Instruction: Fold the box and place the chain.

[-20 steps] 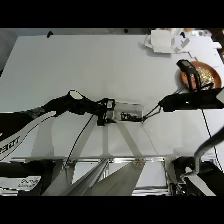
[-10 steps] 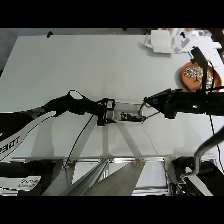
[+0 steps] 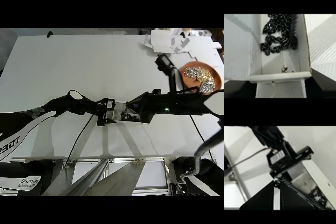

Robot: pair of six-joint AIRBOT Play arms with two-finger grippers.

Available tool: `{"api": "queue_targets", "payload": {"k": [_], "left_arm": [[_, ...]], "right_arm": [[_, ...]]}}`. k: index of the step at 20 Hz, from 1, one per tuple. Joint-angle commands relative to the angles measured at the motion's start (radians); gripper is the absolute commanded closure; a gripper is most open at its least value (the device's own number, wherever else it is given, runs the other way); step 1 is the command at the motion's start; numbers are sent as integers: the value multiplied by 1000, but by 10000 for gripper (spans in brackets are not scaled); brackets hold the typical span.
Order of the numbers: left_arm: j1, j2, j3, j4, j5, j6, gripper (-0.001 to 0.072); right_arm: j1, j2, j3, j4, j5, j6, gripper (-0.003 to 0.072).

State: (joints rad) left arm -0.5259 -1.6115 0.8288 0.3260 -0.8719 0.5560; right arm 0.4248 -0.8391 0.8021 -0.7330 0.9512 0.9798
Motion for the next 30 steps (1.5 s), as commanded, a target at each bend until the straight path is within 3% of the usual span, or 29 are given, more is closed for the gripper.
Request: {"api": "queue_targets", "payload": {"k": [1,9,11,14,17,20,23,27,28,30], "left_arm": [[0,0,0,0,0,0,459],[0,0,0,0,0,0,459],[0,0,0,0,0,0,459],[0,0,0,0,0,0,459],[0,0,0,0,0,0,459],[0,0,0,0,0,0,459],[0,0,0,0,0,0,459],[0,0,0,0,0,0,459],[0,0,0,0,0,0,459],[0,0,0,0,0,0,459]], "right_arm": [[36,-89,1,-121,-29,34,665],[101,-218,1,-179,-4,36,659],[106,-217,1,-191,-9,45,557],[83,-182,3,-182,12,65,497],[-13,-79,19,-236,70,87,498],[-169,19,18,-402,77,178,507],[-297,18,0,-552,44,267,507],[-352,-42,-94,-560,-44,289,500],[-352,-66,-117,-538,-68,289,463],[-351,-113,-144,-530,-103,289,318]]}}
